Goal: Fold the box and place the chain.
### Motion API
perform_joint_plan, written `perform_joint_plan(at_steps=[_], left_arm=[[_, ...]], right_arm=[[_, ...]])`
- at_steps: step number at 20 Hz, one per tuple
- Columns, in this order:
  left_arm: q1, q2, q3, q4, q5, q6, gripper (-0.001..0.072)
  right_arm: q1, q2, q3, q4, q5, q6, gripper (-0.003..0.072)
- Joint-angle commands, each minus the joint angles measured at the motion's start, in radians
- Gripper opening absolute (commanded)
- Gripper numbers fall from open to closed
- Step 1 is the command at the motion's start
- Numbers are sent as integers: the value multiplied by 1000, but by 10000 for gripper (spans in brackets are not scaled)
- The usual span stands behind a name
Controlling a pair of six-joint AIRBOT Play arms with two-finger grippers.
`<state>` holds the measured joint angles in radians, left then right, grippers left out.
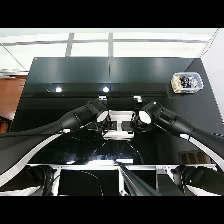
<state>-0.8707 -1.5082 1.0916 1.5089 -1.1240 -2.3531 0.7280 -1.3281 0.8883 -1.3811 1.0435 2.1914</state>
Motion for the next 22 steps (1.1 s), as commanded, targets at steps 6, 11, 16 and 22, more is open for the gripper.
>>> perform_joint_plan(at_steps=[6,11,16,22], left_arm=[[0,0,1,0,1,0,29],[0,0,1,0,1,0,29],[0,0,1,0,1,0,29],[0,0,1,-3,2,0,29]], right_arm=[[12,-24,10,-19,6,50,296],[12,-57,28,-20,4,50,238],[12,-58,29,-19,3,69,16],[12,-58,34,-14,10,68,259]])
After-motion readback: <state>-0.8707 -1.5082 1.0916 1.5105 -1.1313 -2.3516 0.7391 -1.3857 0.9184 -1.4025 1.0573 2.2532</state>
